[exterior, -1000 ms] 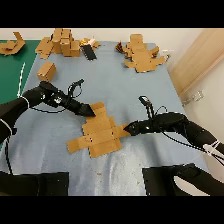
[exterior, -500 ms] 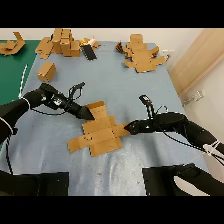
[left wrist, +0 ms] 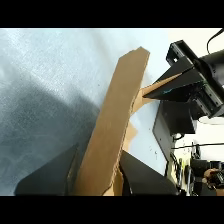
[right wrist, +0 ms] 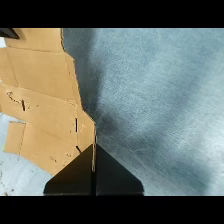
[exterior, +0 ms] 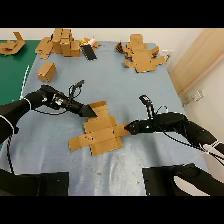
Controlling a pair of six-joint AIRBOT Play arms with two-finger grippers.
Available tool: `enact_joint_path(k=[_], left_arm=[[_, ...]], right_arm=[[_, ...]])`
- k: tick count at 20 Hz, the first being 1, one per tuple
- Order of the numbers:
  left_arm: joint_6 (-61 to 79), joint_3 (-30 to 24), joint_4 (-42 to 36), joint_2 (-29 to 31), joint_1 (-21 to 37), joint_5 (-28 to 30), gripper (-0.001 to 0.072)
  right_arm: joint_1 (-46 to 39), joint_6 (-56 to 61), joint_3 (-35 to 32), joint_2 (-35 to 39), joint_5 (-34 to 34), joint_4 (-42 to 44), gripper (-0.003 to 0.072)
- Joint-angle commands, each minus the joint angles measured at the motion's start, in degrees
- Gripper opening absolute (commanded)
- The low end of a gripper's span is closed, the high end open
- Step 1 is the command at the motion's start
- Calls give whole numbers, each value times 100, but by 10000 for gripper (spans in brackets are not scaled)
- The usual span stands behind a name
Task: Fold the box.
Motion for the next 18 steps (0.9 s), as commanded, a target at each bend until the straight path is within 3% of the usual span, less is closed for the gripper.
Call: enact_joint_path(k=[1,2,6,8,17,18], left_arm=[[31,-2,-44,-109,-4,-203,295],[33,-2,-31,-142,-4,-267,210],[31,-2,61,-157,-4,-304,209],[33,-2,144,-157,-4,-306,104],[157,0,149,-157,7,-302,102],[177,0,149,-157,7,-302,17]], right_arm=[[7,7,-2,0,2,-17,3],[7,7,-2,0,4,-15,3],[7,7,-2,0,11,-15,3],[7,9,-2,0,20,-15,2],[7,7,-2,0,20,-15,3],[7,7,-2,0,22,-15,3]])
